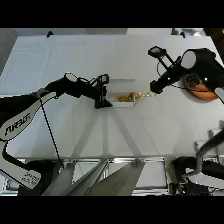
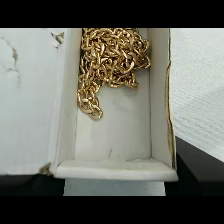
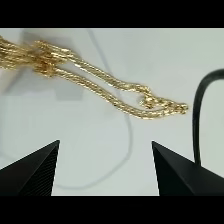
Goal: Fold the box and place the chain.
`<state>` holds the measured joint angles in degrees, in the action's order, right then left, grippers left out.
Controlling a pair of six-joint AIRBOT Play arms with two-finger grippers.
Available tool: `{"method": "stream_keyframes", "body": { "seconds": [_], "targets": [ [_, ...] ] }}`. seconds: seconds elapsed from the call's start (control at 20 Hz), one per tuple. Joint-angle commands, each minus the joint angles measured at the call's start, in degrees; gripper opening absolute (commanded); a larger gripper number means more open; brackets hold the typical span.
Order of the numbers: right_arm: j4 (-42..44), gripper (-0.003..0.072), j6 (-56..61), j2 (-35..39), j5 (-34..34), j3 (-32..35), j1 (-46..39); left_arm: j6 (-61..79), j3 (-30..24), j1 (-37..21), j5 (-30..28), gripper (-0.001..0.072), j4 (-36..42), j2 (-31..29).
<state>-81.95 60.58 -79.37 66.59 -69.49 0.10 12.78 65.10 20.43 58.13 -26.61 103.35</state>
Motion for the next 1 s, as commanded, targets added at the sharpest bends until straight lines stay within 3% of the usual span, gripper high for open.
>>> {"method": "stream_keyframes", "body": {
  "seconds": [0.0,0.3,0.45,0.7,0.75,0.95],
  "targets": [
    [5.7,0.0679,-8.8,-5.1,-2.9,0.5,-5.4,0.0,0.0,0.0,0.0,0.0259,0.0,0.0],
    [7.3,0.0707,-20.4,-13.7,-8.3,0.5,-2.8,0.0,0.0,0.0,0.0,0.0259,0.0,0.0],
    [7.5,0.0705,-20.5,-14.9,-11.4,0.5,-1.6,0.0,0.0,0.0,0.0,0.0258,0.0,0.0],
    [7.3,0.0662,-20.1,-17.0,-10.4,0.5,-0.2,0.0,0.0,0.0,0.0,0.0258,0.0,0.0],
    [7.3,0.0615,-20.1,-17.0,-9.9,0.5,0.2,0.0,0.0,0.0,0.0,0.0259,0.0,0.0],
    [6.9,0.0193,-20.1,-17.0,-7.4,0.5,1.0,0.0,0.0,0.0,0.0,0.0259,0.0,0.0]
  ]
}}
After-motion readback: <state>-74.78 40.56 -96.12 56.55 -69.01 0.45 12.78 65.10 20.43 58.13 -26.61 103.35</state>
